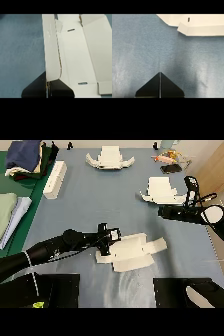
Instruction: Fold the box.
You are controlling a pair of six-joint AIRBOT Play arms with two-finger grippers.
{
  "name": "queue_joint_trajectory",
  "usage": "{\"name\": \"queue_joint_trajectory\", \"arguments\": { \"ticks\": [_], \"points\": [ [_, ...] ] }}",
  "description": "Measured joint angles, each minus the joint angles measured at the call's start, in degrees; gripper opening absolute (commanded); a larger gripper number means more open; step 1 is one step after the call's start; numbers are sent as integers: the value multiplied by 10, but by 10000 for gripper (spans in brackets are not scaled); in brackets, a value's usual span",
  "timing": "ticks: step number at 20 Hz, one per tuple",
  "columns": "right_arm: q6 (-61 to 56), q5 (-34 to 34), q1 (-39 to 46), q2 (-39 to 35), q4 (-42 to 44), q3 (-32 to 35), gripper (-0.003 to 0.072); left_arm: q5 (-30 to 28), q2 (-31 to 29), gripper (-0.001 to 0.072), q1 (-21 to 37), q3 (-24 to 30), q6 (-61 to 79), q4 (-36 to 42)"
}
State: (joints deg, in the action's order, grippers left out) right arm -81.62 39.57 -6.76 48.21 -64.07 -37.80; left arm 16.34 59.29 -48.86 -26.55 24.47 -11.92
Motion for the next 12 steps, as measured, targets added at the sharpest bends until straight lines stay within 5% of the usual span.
{"name": "queue_joint_trajectory", "arguments": {
  "ticks": [4, 12],
  "points": [
    [0, 0, 0, 0, 0, 0, 5, 52, 0, 17, -1, 2, -7, 1],
    [0, 0, 0, 0, 0, 0, 4, 42, -6, 17, 32, -26, -35, -5]
  ]
}}
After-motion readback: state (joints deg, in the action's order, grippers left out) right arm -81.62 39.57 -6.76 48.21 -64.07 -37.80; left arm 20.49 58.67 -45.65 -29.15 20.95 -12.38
